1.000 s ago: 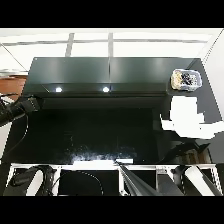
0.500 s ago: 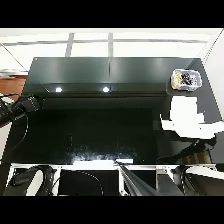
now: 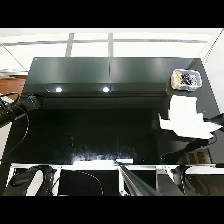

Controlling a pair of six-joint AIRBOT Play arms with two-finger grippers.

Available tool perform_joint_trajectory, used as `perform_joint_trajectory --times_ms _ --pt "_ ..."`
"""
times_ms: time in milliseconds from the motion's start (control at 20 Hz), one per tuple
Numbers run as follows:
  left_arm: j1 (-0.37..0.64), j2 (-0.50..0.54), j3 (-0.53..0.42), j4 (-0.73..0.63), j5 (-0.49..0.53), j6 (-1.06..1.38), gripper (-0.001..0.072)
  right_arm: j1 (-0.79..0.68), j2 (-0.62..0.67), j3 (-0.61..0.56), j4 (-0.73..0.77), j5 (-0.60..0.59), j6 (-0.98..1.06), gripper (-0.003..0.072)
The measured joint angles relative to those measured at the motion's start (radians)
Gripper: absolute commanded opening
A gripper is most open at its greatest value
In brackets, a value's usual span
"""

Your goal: Fold the box and place the chain.

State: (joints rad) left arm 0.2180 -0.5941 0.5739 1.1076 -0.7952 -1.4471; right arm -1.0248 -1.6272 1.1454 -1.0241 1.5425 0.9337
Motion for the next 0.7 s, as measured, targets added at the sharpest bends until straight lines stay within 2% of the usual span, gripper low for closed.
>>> perform_joint_trajectory --times_ms 200,400,700 --pt "0.0 0.0 0.0 -0.004 -0.001 0.0 0.0713 0.055 0.001 0.0 -0.005 0.055 -0.003 0.0027" --pt "0.0 0.0 0.0 -0.005 -0.001 0.0 0.0708 0.118 0.057 -0.009 0.039 0.08 -0.006 0.0026" --pt "0.0 0.0 -0.001 -0.018 0.006 0.0 0.0708 0.29 0.271 -0.182 0.27 -0.031 -0.008 0.0027"
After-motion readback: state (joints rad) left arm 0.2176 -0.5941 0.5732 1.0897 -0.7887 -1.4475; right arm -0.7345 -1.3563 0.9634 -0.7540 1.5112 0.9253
